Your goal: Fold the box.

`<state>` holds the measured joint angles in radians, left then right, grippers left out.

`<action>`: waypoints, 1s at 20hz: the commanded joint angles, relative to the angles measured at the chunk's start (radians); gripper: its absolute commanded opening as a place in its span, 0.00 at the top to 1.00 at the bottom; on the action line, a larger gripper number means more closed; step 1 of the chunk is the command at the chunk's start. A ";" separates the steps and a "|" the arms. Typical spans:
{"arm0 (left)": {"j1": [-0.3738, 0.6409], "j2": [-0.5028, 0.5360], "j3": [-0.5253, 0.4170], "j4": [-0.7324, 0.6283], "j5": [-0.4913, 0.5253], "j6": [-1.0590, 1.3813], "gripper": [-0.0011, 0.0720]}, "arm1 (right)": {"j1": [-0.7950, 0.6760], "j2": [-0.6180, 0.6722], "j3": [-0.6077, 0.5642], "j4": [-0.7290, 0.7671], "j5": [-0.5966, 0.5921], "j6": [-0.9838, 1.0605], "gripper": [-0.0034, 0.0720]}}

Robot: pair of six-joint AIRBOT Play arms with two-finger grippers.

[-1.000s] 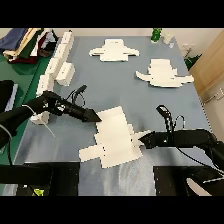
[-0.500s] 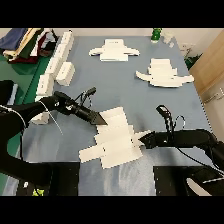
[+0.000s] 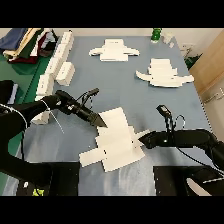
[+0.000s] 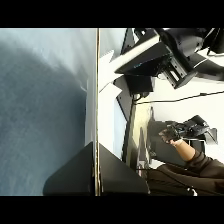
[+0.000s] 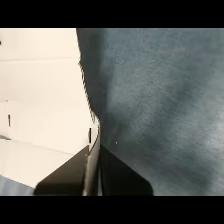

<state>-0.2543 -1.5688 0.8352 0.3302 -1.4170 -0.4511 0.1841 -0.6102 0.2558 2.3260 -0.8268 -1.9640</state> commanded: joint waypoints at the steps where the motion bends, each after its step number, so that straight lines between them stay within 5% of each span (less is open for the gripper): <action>1: -0.002 0.000 0.027 -0.061 -0.006 0.033 0.97 | -0.008 0.001 0.015 -0.082 0.000 0.002 0.69; 4: -0.011 0.015 0.101 -0.042 0.014 0.037 0.97 | -0.044 0.001 0.081 -0.378 0.016 0.132 0.69; 5: -0.026 0.038 0.115 -0.004 0.056 0.046 0.97 | -0.066 0.001 0.113 -0.473 0.015 0.217 0.59; 6: -0.047 0.068 0.119 0.041 0.113 0.051 0.97 | -0.088 0.001 0.148 -0.531 0.010 0.300 0.34; 7: -0.076 0.103 0.119 0.087 0.168 0.072 0.97 | -0.111 0.001 0.189 -0.561 0.000 0.375 0.18; 12: -0.253 0.300 0.118 0.216 0.475 0.235 0.97 | -0.205 0.001 0.374 -0.573 -0.092 0.527 0.18; 16: -0.387 0.418 0.084 0.242 0.526 0.427 0.97 | -0.209 -0.002 0.378 -0.560 -0.128 0.582 0.20; 18: -0.426 0.436 0.033 0.234 0.628 0.522 0.97 | -0.209 -0.006 0.370 -0.556 -0.146 0.603 0.40; 20: -0.425 0.434 -0.039 0.187 0.705 0.563 0.97 | -0.209 -0.006 0.365 -0.550 -0.151 0.603 0.43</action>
